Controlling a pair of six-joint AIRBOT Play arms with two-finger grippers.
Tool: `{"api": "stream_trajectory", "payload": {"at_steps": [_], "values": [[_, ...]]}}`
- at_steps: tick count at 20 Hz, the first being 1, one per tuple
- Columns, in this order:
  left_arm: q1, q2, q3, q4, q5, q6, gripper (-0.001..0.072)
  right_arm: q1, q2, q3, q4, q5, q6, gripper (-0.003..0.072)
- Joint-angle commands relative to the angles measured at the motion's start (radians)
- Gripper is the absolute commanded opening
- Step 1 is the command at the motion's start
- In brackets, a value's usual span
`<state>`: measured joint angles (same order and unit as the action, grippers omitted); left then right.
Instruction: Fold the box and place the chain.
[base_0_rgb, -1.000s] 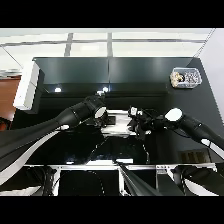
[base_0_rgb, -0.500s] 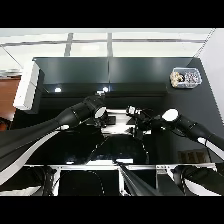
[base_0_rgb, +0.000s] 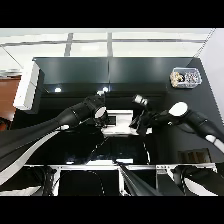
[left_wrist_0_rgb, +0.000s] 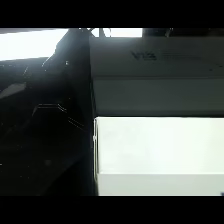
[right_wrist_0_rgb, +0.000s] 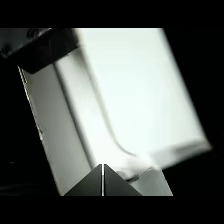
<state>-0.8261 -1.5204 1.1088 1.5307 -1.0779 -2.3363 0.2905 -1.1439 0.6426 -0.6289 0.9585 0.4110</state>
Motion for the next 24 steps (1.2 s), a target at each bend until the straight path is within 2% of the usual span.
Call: {"api": "stream_trajectory", "payload": {"at_steps": [1, 3, 4, 5, 7, 10, 13, 15, 18, 20, 22, 23, 24], "values": [[0.000, -0.001, 0.000, 0.001, -0.005, 0.001, 0.0028, -0.191, 0.086, 0.088, -0.248, 0.237, 0.425, 0.0014], [0.000, -0.001, 0.000, 0.001, -0.005, 0.001, 0.0029, -0.367, 0.109, 0.045, -0.332, 0.143, 0.635, 0.0014], [0.000, -0.001, 0.000, 0.001, -0.004, 0.001, 0.0029, -0.450, 0.105, -0.015, -0.306, 0.060, 0.756, 0.0014], [0.000, -0.001, 0.000, 0.002, -0.004, 0.001, 0.0028, -0.512, 0.095, -0.068, -0.258, 0.031, 0.844, 0.0014], [0.000, -0.001, 0.000, 0.001, -0.004, 0.001, 0.0029, -0.560, 0.066, -0.151, -0.175, 0.067, 0.861, 0.0014], [0.000, -0.001, 0.000, 0.002, -0.004, 0.001, 0.0029, -0.466, 0.033, -0.206, -0.145, 0.123, 0.723, 0.0014], [0.000, -0.001, 0.000, 0.001, -0.004, 0.001, 0.0029, -0.328, -0.024, -0.208, -0.092, 0.069, 0.708, 0.0014], [0.000, -0.001, 0.000, 0.001, -0.004, 0.001, 0.0029, -0.274, -0.076, -0.208, 0.030, 0.018, 0.645, 0.0014], [0.000, -0.001, 0.000, 0.001, 0.009, 0.001, 0.0029, -0.259, -0.125, -0.197, 0.237, 0.028, 0.500, 0.0014], [0.000, -0.001, 0.000, 0.000, 0.010, 0.001, 0.0029, -0.259, -0.126, -0.171, 0.254, 0.061, 0.428, 0.0015], [0.000, -0.001, 0.000, -0.002, 0.008, 0.001, 0.0029, -0.259, -0.126, -0.129, 0.209, 0.125, 0.410, 0.0020], [0.000, -0.001, 0.000, -0.002, 0.008, 0.001, 0.0029, -0.259, -0.126, -0.106, 0.181, 0.156, 0.412, 0.0118], [0.000, -0.001, 0.000, -0.003, 0.008, 0.001, 0.0029, -0.259, -0.126, -0.091, 0.172, 0.179, 0.420, 0.0287]]}}
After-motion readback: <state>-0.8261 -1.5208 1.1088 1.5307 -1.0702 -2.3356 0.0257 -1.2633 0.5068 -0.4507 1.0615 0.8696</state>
